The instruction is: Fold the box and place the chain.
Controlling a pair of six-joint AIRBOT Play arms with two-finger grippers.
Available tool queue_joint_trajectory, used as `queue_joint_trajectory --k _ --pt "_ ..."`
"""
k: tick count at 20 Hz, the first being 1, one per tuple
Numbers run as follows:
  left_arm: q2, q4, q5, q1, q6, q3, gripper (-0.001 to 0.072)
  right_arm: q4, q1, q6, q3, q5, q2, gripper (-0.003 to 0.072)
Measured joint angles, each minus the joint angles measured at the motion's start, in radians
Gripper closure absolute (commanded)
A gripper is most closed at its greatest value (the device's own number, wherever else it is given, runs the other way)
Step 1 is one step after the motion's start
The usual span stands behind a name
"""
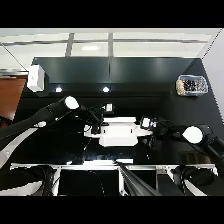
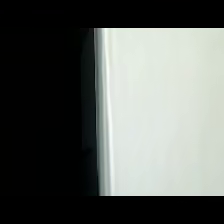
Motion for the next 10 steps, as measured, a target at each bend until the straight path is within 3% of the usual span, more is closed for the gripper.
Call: queue_joint_trajectory --k 5,10 --pt "-0.006 0.008 0.004 0.000 0.003 0.000 0.0684 0.014 0.018 -0.002 -0.028 -0.018 -0.014 -0.0020" --pt "-0.006 0.010 0.005 0.000 0.003 0.000 0.0683 0.145 0.031 -0.069 -0.091 -0.061 -0.018 -0.0020"
